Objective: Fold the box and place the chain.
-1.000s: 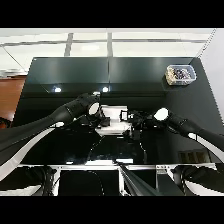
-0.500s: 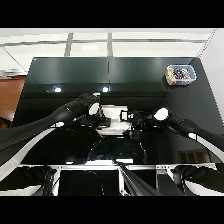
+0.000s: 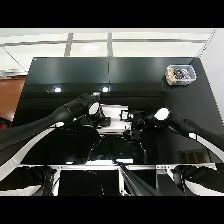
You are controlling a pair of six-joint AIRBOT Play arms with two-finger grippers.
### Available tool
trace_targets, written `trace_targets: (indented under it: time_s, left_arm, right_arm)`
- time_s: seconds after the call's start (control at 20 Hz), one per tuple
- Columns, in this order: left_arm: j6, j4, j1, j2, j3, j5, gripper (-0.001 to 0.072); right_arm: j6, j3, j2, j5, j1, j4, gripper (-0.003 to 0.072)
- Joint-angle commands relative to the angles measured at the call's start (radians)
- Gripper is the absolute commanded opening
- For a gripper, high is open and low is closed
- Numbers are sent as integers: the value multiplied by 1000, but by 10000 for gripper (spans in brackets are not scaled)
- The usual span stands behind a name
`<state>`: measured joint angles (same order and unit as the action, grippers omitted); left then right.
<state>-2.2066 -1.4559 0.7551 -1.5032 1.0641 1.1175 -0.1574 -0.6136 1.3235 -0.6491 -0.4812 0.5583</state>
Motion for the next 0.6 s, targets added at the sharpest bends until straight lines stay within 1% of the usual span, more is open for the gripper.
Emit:
trace_targets:
  time_s: [0.0,0.15,0.2,0.25,0.3,0.35,0.55]
  left_arm:
    - [0,6,0,-1,1,-6,26]
    - [0,10,0,-1,1,-6,26]
    - [-1,10,0,-1,1,-6,25]
    - [-1,10,0,-1,1,-7,25]
    - [-2,8,0,-1,1,-6,24]
    - [-2,5,0,-1,1,-6,25]
    - [-2,6,0,0,1,-3,25]
  right_arm:
    - [-1,0,0,-1,-1,-1,129]
    - [-3,0,0,-1,-1,-7,130]
    - [0,0,0,2,-1,-7,275]
    - [10,0,-2,2,-1,-7,677]
    - [30,-1,-11,-1,0,-2,720]
    - [43,-1,-30,-15,3,26,720]
    - [111,-3,-138,-90,28,225,720]
